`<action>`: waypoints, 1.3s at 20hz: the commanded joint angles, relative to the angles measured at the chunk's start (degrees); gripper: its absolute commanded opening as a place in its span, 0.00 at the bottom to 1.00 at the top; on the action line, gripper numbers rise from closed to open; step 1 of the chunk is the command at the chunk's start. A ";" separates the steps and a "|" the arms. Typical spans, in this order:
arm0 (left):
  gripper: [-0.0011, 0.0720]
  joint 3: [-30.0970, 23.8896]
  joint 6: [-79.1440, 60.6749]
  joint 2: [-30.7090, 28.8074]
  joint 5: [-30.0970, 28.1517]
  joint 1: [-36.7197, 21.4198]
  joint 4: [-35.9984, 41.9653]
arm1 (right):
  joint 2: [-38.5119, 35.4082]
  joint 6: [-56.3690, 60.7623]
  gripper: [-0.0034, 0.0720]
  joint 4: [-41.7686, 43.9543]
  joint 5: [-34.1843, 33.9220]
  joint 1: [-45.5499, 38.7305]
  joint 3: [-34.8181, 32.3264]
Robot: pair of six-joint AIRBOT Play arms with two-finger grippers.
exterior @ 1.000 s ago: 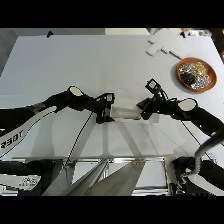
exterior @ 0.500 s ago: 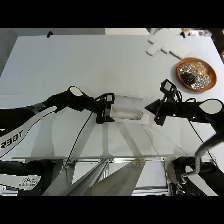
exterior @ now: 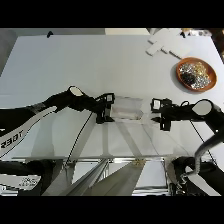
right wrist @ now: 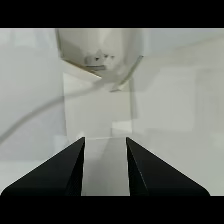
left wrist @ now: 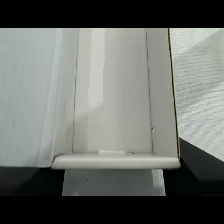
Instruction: Fold the box and place the chain.
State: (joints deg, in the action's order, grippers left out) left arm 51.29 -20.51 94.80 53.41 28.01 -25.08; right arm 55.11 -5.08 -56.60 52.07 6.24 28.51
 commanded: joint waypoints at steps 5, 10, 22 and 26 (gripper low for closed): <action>0.15 0.00 0.00 0.00 -0.02 0.00 0.00 | 5.53 -17.31 0.39 11.61 -4.17 2.38 -0.02; 0.15 0.00 0.00 0.00 -0.02 0.00 -0.02 | 7.61 -19.28 0.39 16.11 -5.90 2.38 -0.02; 0.15 0.00 0.00 0.00 -0.02 0.00 -0.02 | 7.63 -19.26 0.39 16.72 -7.54 2.38 -1.90; 0.15 0.00 0.00 0.00 -0.02 0.00 -0.02 | 7.65 -19.45 0.30 20.70 -8.55 2.38 -1.92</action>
